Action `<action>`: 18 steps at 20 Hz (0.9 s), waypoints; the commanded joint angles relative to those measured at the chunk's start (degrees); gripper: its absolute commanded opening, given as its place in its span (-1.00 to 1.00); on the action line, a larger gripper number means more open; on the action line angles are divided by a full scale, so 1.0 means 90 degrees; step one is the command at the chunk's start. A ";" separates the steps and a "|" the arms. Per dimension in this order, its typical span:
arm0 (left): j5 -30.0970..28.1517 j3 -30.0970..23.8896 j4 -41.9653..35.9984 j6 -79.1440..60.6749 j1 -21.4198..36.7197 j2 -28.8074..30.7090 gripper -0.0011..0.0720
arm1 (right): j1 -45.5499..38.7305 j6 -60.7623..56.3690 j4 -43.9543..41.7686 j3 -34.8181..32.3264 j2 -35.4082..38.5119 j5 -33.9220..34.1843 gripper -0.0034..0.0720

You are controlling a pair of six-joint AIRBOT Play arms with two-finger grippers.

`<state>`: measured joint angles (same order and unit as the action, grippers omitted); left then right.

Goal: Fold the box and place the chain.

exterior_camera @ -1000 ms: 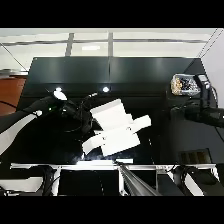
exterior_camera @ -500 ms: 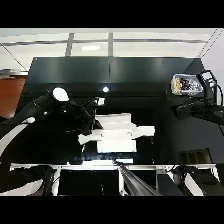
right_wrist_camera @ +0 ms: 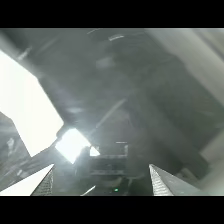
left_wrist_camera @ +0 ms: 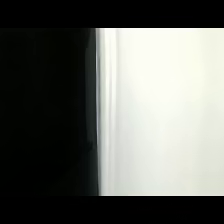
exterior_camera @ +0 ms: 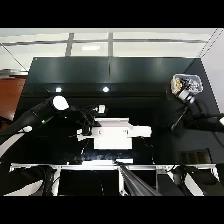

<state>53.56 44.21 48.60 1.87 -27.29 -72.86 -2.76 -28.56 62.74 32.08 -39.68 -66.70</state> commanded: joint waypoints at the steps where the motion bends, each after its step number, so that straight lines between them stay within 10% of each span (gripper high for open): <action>1: -0.0257 -0.0119 0.0095 0.0010 -0.0027 0.0000 -0.89 | 0.0534 0.0743 -0.0223 -0.0843 -0.0007 0.0304 0.97; 18: -0.0211 -0.0112 -0.0005 0.0063 -0.0029 -0.0770 -0.89 | 0.3230 0.1707 -0.0636 -0.1311 -0.0141 0.2560 0.97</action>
<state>51.62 43.18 48.18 1.98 -27.51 -78.85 23.33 -13.61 58.02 20.29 -40.64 -47.75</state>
